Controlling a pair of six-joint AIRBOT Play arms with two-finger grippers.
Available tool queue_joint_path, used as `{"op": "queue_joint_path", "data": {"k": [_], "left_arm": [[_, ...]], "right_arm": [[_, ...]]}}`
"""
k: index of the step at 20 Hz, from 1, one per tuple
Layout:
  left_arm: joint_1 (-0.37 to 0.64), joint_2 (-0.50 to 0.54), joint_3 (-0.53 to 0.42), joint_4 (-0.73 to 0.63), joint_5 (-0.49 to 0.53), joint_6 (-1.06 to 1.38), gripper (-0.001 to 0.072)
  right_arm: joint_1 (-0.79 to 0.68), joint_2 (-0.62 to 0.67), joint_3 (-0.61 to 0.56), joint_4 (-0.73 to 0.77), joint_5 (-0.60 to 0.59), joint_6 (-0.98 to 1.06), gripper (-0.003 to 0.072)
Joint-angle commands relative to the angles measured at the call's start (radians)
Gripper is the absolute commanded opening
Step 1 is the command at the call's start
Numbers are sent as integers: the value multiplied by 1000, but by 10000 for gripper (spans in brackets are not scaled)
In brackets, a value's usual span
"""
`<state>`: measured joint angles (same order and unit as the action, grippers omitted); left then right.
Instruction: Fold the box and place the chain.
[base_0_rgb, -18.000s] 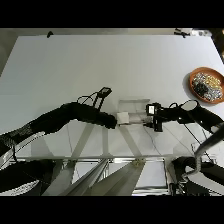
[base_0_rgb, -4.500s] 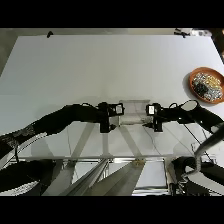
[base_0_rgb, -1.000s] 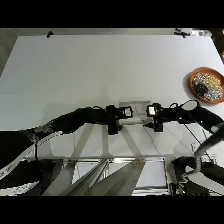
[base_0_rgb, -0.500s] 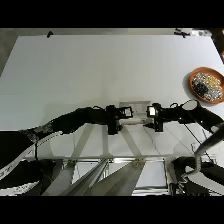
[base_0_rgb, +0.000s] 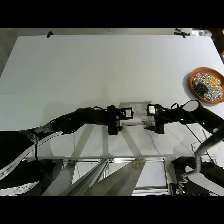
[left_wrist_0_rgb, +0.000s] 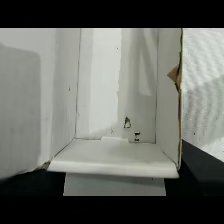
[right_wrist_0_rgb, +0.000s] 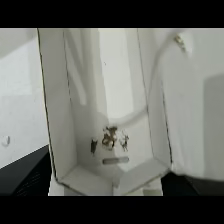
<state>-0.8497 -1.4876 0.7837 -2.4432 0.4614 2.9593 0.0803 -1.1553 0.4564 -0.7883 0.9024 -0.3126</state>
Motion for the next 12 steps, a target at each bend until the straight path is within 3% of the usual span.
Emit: {"op": "queue_joint_path", "data": {"k": [1,5,8,12], "left_arm": [[1,1,0,0,-2,0,133],[1,1,0,18,-2,-1,134],[1,1,0,21,-2,-1,133],[1,1,0,21,-3,-1,134]], "right_arm": [[-1,79,1,-148,-4,168,703],[-1,187,1,-377,15,359,702],[-1,258,1,-454,56,449,682],[-1,391,1,-383,116,446,441]]}}
